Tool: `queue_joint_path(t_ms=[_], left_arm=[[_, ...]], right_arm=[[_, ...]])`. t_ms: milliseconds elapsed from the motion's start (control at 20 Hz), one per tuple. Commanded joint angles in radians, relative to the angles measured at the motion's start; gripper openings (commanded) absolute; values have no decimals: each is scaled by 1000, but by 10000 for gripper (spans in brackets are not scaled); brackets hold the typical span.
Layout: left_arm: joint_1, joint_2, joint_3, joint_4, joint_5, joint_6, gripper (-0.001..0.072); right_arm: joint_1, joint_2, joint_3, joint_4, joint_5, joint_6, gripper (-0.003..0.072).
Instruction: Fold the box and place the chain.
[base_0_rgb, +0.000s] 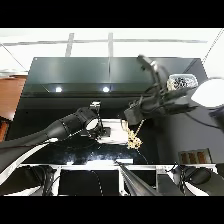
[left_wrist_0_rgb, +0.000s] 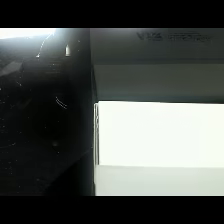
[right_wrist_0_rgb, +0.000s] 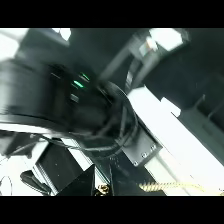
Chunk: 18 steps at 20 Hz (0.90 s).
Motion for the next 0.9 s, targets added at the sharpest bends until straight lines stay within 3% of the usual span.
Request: queue_joint_path(t_ms=[0, 500, 550, 600, 650, 850], left_arm=[[0, 0, 0, 3, 1, 0, 34], [0, 0, 0, 3, 0, 0, 33], [0, 0, 0, 3, 0, 1, 33], [0, 0, 0, 3, -1, 0, 33], [0, 0, 0, 3, -1, 1, 33], [0, 0, 0, 3, -3, 0, 33]], right_arm=[[24, -24, -85, 0, -49, 1, 28], [24, -38, -92, -16, -85, 0, 36], [24, -45, -92, -17, -91, 3, 136], [22, -47, -92, -21, -89, 35, 425], [11, -46, -92, -24, -77, 60, 628], [-175, 20, -92, -133, 53, 35, 646]])
